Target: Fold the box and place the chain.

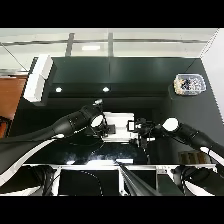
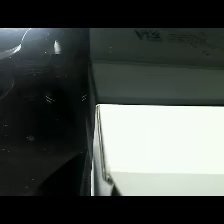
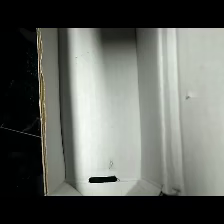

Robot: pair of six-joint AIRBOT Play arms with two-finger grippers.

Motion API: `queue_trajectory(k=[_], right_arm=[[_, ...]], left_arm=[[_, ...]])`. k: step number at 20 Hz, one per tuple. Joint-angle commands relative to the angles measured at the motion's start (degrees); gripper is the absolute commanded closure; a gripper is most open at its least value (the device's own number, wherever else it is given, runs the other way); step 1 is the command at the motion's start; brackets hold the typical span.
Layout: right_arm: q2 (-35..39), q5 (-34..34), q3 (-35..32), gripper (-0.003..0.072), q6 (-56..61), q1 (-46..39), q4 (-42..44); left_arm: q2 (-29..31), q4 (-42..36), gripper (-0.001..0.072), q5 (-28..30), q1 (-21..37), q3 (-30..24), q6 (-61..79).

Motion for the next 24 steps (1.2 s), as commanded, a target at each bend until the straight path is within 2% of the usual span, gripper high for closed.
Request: queue_trajectory(k=[1, 2, 8, 9, 10, 11, 12, 14, 16, 17, 18, 19, 20, 22, 24], right_arm=[[-0.02, 0.02, 0.00, 0.0550, 0.04, 0.04, 0.02], [-0.02, 0.02, 0.00, 0.0550, 0.04, 0.04, 0.02], [-0.02, 0.02, 0.00, 0.0550, 0.04, 0.04, 0.02], [-0.02, 0.02, 0.00, 0.0550, 0.04, 0.04, 0.02], [-0.02, 0.02, 0.00, 0.0550, 0.04, 0.04, 0.02], [-0.02, 0.02, 0.00, 0.0550, 0.04, 0.04, 0.02], [-0.02, 0.02, 0.00, 0.0550, 0.04, 0.04, 0.02], [-0.02, 0.02, 0.00, 0.0550, 0.04, 0.04, 0.02], [-0.02, 0.02, 0.00, 0.0550, 0.04, 0.04, 0.02], [-0.02, 0.02, 0.00, 0.0550, 0.04, 0.04, 0.02], [-0.02, 0.02, 0.00, 0.0550, 0.04, 0.04, 0.02], [-0.02, 0.02, 0.00, 0.0550, 0.04, 0.04, 0.02], [-0.02, 0.00, 0.00, 0.0550, 0.04, 0.04, 0.02], [-0.02, -0.17, 0.00, 0.0550, 0.02, 0.04, 0.02], [-0.02, -0.17, 0.00, 0.0550, 0.02, 0.04, 0.02]], left_arm=[[-0.35, 0.02, 0.0666, -0.09, -0.04, 0.17, -0.04], [-0.35, 0.28, 0.0683, -0.04, -0.04, 0.48, -0.02], [-0.37, 0.59, 0.0673, -0.07, -0.02, 1.68, 0.31], [-0.35, 0.33, 0.0561, -0.04, -0.02, 1.90, 0.66], [-0.37, 0.28, 0.0399, -0.07, -0.02, 2.21, 0.63], [-0.37, 0.28, 0.0299, -0.20, -0.02, 2.40, 0.63], [-0.37, 0.37, 0.0262, -0.31, -0.02, 2.54, 0.66], [-0.44, 0.50, 0.0262, -0.81, -0.02, 2.54, 0.63], [-0.55, 1.95, 0.0279, -2.14, -0.02, 2.54, 0.48], [-0.55, 2.03, 0.0419, -2.25, -0.02, 2.56, 0.35], [-0.55, 2.08, 0.0493, -2.19, -0.02, 2.56, 0.37], [-0.55, 2.05, 0.0507, -1.99, -0.02, 2.56, 0.37], [-0.55, 1.92, 0.0613, -1.60, -0.02, 2.56, 0.50], [-0.55, 1.64, 0.0683, -1.11, -0.02, 2.56, 0.66], [-0.55, 1.70, 0.0683, -1.18, -0.02, 2.56, 0.68]])
